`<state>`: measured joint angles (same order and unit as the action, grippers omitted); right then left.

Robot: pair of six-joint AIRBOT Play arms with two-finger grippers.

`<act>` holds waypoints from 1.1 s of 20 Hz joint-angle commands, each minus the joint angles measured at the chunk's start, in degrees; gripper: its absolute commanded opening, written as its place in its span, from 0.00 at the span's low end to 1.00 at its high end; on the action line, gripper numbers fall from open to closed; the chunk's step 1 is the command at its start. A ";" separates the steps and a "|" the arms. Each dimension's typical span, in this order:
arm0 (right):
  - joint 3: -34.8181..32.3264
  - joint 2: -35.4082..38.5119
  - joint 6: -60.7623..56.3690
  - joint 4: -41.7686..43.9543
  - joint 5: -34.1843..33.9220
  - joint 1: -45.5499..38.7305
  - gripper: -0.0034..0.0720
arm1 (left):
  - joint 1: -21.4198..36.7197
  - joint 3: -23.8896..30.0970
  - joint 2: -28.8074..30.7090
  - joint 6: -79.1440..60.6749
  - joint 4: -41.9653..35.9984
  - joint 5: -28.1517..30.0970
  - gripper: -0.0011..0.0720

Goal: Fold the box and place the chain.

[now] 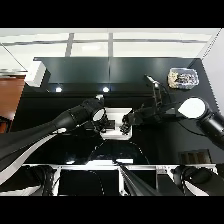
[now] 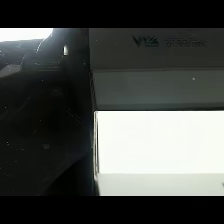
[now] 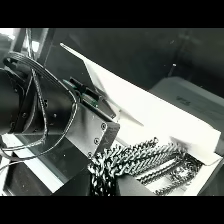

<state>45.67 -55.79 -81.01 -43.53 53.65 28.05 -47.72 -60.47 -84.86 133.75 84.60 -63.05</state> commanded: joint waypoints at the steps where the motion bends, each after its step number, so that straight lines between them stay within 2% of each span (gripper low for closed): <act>1: -0.79 -0.59 -0.66 -0.24 -2.27 1.22 0.07 | 0.02 -0.04 -0.04 0.00 0.22 0.13 0.05; 2: -0.79 -0.59 -0.66 -0.24 -2.60 1.22 0.21 | 0.00 -0.04 -0.04 0.00 0.20 0.13 0.05; 3: -0.79 -0.59 -0.61 -0.42 -2.45 1.18 0.43 | 0.00 -0.04 -0.04 0.00 0.20 0.13 0.05; 5: -0.57 -0.20 -0.68 -4.63 0.39 -0.85 0.42 | 0.00 -0.04 -0.04 0.00 0.20 0.13 0.05; 9: -0.24 1.64 -5.01 -24.46 9.49 -12.20 0.42 | 0.00 -0.04 -0.09 0.00 0.20 0.24 0.05; 11: -0.24 1.66 -6.36 -30.27 11.93 -17.03 0.42 | 0.00 -0.04 -0.35 0.00 0.13 0.20 0.05; 15: -0.24 1.66 -6.23 -30.47 11.54 -20.09 0.42 | 0.00 0.02 -0.59 -0.04 0.22 -3.26 0.05; 19: -0.26 1.66 -6.19 -30.42 11.56 -20.06 0.42 | 0.37 -0.07 -0.50 0.09 0.15 -3.06 0.06; 20: -0.28 1.66 -6.16 -30.45 11.58 -20.06 0.42 | 0.37 -0.07 -0.37 0.31 0.15 -3.08 0.10; 21: -0.28 1.64 -6.12 -30.45 11.52 -20.06 0.42 | 0.35 -0.17 -0.15 0.48 0.46 -3.02 0.34; 22: -0.28 1.64 -5.92 -30.47 11.47 -20.06 0.42 | 0.33 -0.44 0.11 0.44 1.55 -2.54 0.53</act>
<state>45.39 -54.17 -87.05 -73.43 64.99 8.29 -47.44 -60.53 -85.19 133.99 84.75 -66.85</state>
